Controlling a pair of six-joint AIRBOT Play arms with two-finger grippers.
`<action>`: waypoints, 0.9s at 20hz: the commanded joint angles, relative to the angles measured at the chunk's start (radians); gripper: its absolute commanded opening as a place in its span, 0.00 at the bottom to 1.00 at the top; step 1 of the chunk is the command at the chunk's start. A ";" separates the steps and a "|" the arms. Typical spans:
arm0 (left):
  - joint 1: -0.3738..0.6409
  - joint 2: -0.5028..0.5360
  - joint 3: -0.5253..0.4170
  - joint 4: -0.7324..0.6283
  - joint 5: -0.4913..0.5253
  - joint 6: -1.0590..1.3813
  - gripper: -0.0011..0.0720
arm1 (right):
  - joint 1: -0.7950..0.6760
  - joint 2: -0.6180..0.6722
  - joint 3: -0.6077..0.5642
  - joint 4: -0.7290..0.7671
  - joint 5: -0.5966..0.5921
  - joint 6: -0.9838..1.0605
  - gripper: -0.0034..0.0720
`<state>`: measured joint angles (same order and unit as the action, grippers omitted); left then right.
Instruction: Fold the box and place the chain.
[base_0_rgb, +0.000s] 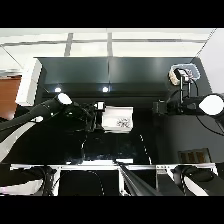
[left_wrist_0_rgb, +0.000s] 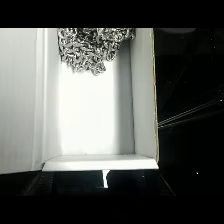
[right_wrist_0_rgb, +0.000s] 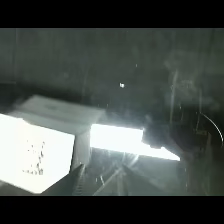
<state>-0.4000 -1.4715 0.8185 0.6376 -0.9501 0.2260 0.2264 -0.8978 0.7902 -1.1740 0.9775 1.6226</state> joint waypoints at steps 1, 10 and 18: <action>-0.001 0.000 0.000 -0.010 -0.001 0.001 0.56 | 0.008 -0.034 0.000 0.037 -0.119 0.035 1.00; -0.001 0.000 0.000 -0.011 0.011 0.002 0.56 | 0.113 -0.294 0.001 0.392 -0.357 -0.385 1.00; -0.001 0.000 0.000 -0.011 0.015 0.001 0.56 | 0.167 -0.299 0.076 0.388 -0.068 -1.104 1.00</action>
<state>-0.4011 -1.4715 0.8188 0.6262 -0.9352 0.2287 0.3832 -1.1915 0.8421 -0.7933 0.7868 0.7921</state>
